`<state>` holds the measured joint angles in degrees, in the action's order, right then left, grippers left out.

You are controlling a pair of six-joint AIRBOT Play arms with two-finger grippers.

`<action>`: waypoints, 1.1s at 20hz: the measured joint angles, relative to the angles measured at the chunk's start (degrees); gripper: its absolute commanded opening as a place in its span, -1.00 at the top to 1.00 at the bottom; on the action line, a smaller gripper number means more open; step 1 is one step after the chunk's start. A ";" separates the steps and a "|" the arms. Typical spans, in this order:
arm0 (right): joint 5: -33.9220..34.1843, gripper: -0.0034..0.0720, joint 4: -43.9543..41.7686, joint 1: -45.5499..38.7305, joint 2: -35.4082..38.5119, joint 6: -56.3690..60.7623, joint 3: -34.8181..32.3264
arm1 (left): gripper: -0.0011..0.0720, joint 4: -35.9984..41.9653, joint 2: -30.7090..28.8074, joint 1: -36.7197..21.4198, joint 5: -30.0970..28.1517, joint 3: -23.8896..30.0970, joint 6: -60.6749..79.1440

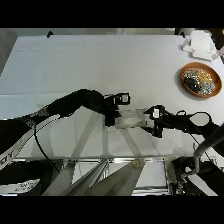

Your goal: Fold the box and place the chain.

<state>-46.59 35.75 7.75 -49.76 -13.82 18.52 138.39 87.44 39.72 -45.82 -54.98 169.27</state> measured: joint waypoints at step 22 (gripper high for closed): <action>-2.01 -0.93 -4.15 -2.49 -2.49 -4.07 0.85 | 0.94 -0.02 0.00 -0.02 0.07 0.00 0.00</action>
<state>-48.60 31.59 5.26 -52.25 -17.89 19.38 138.37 87.44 39.70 -45.76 -54.98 169.27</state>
